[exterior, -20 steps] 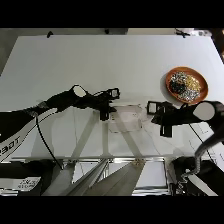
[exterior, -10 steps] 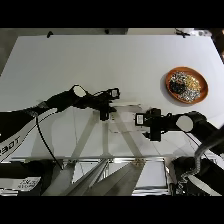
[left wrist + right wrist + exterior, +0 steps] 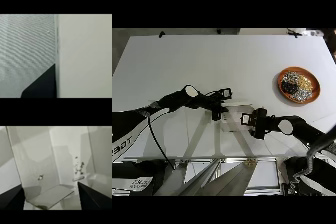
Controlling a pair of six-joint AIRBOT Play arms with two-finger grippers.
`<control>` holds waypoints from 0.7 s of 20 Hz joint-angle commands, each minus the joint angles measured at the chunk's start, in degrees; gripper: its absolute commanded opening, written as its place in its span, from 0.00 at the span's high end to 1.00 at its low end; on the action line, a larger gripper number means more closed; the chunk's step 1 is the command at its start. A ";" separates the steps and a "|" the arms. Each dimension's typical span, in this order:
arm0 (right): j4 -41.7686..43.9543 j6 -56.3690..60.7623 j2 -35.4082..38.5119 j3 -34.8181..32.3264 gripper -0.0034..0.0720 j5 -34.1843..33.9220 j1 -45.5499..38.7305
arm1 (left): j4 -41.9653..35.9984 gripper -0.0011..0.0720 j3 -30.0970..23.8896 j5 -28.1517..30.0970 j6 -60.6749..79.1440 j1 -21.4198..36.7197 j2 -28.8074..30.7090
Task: Fold the box and place the chain.
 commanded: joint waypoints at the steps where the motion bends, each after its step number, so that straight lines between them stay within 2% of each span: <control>1: 0.13 0.11 1.20 0.37 0.01 -3.34 -0.07 | 0.00 0.97 -0.02 0.00 0.02 -0.02 -0.02; 6: 0.81 -0.33 3.91 0.48 0.01 -1.68 -4.11 | 0.00 0.97 -0.02 0.02 0.02 -0.02 -0.02; 11: 13.75 -16.06 3.89 0.48 0.02 0.13 -4.28 | 0.00 0.97 -0.02 0.02 0.02 -0.02 -0.02; 14: 15.06 -18.05 3.65 0.50 0.02 0.76 -6.25 | 0.00 0.97 -0.02 0.00 0.02 -0.02 -0.02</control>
